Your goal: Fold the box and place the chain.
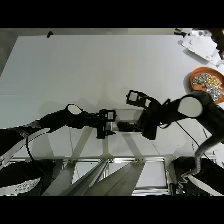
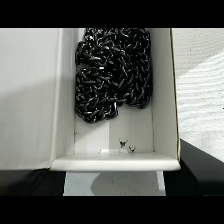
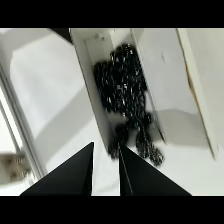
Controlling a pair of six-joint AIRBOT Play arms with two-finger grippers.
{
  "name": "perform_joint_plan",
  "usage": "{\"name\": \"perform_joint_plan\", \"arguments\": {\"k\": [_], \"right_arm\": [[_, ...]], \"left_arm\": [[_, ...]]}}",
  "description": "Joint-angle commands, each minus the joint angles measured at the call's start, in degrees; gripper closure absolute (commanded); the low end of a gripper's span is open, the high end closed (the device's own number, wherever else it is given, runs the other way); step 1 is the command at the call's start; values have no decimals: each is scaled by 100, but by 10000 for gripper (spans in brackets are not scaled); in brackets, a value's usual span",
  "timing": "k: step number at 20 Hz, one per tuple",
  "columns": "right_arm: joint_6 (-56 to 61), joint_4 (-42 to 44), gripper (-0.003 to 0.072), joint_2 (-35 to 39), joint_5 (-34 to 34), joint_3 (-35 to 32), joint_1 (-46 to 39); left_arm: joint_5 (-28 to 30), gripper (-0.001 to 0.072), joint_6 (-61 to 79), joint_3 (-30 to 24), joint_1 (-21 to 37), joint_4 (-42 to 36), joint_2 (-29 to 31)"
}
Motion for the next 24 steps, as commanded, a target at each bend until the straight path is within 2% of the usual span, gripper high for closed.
{"name": "perform_joint_plan", "arguments": {"k": [1,3,5,7,8,11,15,20,24], "right_arm": [[-2,-741,513,745,1084,-26,-219],[-17,-719,513,813,1327,-199,-743],[-22,-684,484,809,1029,-616,-1202],[-264,-695,121,807,284,-1213,-1362],[-616,-671,71,804,-205,-1545,-1355],[-1703,-424,71,782,-1488,-2256,-1355],[-2063,26,89,649,-2376,-2396,-1355],[-2876,533,89,-356,-2505,-2396,-1167],[-3067,544,89,-640,-2653,-2396,-643]], "left_arm": [[0,431,2,2,2,2,2],[0,431,4,2,2,2,2],[0,431,2,2,2,2,2],[0,431,2,2,2,2,2],[0,431,2,2,2,2,2],[0,431,2,2,2,2,2],[0,431,4,2,2,2,2],[-2,431,2,2,2,2,2],[0,431,4,2,2,2,2]]}}
